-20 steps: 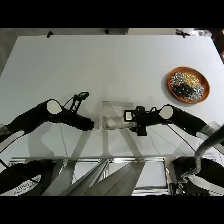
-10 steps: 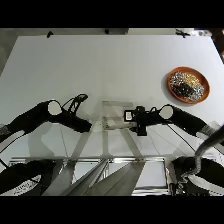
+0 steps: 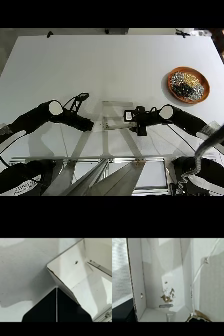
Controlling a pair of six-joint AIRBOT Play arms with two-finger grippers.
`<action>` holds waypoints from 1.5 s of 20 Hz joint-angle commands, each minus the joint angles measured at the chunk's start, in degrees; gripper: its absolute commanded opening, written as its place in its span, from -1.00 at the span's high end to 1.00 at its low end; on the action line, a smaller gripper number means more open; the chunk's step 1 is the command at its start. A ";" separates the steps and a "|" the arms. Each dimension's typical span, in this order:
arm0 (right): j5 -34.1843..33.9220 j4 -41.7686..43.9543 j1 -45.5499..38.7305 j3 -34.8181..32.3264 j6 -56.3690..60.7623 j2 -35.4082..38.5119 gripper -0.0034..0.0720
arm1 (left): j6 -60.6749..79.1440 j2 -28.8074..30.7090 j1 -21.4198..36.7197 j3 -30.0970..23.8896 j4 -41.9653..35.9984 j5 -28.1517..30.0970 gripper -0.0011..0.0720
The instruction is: Fold the box and place the chain.
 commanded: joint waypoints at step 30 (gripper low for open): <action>0.02 0.02 0.02 0.04 0.00 0.02 -0.17 | 7.13 7.06 -0.70 -0.02 -11.63 1.95 0.93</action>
